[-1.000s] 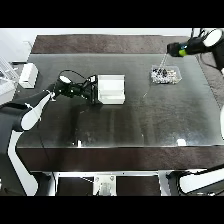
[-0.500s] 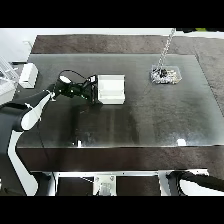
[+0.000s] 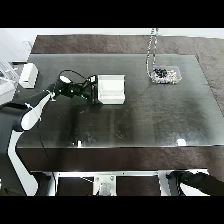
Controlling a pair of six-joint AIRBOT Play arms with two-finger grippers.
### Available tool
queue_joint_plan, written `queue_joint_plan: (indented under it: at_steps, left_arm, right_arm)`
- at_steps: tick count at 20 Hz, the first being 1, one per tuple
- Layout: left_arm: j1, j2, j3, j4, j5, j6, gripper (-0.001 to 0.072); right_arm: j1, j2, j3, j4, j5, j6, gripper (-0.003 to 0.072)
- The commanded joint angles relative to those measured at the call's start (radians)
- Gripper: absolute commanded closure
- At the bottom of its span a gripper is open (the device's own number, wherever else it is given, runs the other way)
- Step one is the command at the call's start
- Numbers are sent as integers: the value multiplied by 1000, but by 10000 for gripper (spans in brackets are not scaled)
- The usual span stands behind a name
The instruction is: Fold the box and place the chain.
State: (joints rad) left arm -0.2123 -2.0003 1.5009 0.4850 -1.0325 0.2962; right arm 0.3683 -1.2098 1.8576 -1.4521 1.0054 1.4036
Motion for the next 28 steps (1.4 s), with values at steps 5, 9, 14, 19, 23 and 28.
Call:
queue_joint_plan:
  at_steps: [5, 9, 14, 19, 23, 28]
  left_arm:
    - [0, 0, 0, 0, 0, 0, 190]
    - [0, 0, 0, 0, 0, 0, 191]
    - [0, 0, 0, 0, 0, 0, 190]
    - [0, 0, 0, 0, 0, 0, 191]
    - [0, 0, 0, 0, 0, 0, 190]
    - [0, 0, 0, 0, 0, 0, 190]
  right_arm:
    - [143, 6, 0, -4, 24, -2, 680]
    - [183, 6, -16, 4, 37, -1, 680]
    - [217, 3, -93, 31, 33, 11, 680]
    - [216, -8, -259, 64, -93, 36, 680]
    - [216, -42, -349, 89, -189, 64, 681]
    - [216, -140, -392, 145, -258, 63, 682]
